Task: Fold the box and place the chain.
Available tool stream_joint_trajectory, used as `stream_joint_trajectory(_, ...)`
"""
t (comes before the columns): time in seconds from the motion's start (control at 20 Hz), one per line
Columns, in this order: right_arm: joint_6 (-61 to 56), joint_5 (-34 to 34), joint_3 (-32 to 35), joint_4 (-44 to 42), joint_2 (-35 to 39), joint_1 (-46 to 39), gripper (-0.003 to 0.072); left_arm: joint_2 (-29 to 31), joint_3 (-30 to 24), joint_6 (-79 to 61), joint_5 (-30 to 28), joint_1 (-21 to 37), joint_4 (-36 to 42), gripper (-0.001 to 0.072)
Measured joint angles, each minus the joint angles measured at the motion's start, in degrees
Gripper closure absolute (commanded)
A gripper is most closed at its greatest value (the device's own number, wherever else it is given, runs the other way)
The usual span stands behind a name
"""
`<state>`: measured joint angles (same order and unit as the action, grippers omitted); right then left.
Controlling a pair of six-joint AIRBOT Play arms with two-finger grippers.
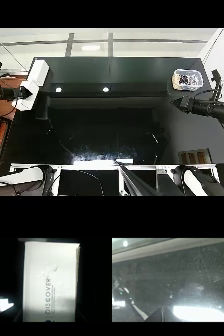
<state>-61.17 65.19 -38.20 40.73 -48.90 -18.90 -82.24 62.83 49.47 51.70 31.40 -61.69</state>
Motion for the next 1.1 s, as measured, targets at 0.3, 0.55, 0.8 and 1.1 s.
stream_joint_trajectory(0.3,-1.2,-0.3,0.0,0.0,0.0,0.0,0.0641,-4.9,1.2,-3.0,-9.3,-2.3,0.2,-0.0001)
stream_joint_trajectory(0.55,-1.7,-0.9,0.0,0.0,0.0,0.0,0.0641,-1.2,3.3,-1.3,-9.0,-5.4,-2.5,0.0017)
stream_joint_trajectory(0.8,-0.3,-1.6,0.0,0.5,0.2,0.0,0.0641,8.2,3.6,9.8,1.2,-6.6,-1.8,0.0685)
stream_joint_trajectory(1.1,4.8,-3.1,0.8,5.4,6.4,0.0,0.0641,26.6,-12.3,15.2,2.0,-17.6,4.5,0.0685)
